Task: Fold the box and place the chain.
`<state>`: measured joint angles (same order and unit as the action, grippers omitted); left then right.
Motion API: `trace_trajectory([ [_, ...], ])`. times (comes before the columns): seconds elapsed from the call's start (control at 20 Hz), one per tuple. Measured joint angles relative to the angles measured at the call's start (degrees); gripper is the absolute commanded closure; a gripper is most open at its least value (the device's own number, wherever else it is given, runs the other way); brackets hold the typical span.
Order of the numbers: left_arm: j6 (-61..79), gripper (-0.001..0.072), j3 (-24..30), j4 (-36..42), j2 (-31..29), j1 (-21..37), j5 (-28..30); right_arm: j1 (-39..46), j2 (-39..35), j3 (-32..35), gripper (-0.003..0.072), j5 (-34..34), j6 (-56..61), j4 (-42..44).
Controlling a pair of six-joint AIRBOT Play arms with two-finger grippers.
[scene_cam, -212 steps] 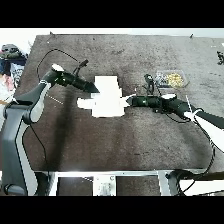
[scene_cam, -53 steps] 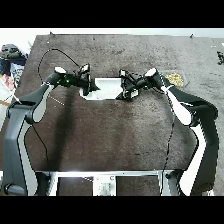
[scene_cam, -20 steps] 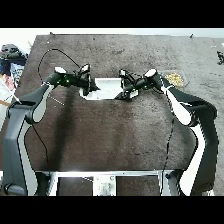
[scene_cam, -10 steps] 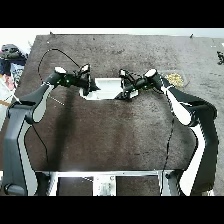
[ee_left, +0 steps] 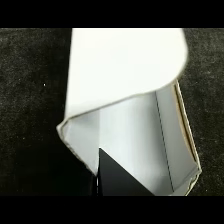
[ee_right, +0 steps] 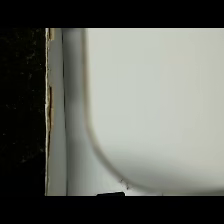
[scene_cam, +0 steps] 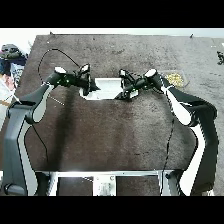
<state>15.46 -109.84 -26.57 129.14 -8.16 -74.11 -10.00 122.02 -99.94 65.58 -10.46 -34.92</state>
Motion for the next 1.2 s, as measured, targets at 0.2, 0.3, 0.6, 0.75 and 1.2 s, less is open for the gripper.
trace_trajectory([
  [0.2,-0.3,0.0408,0.0,0.2,0.0,0.0,-0.3,0.0,0.0,0.0,0.0181,-0.2,0.0,0.0],
  [0.3,-0.5,0.0406,0.0,0.8,0.0,0.0,-1.2,0.0,0.0,0.0,0.0181,-0.2,0.0,0.0],
  [0.6,-1.1,0.0406,0.0,3.3,-1.7,3.1,-6.9,0.0,0.0,0.0,0.0181,-0.2,0.0,0.0],
  [0.75,-2.0,0.0408,0.0,7.1,-3.5,6.0,-12.2,0.0,0.0,0.0,0.0181,-0.1,0.0,0.0],
  [1.2,-6.1,0.0697,0.0,11.3,-5.2,6.0,-19.1,0.0,0.0,0.0,0.0181,0.0,0.0,0.0],
])
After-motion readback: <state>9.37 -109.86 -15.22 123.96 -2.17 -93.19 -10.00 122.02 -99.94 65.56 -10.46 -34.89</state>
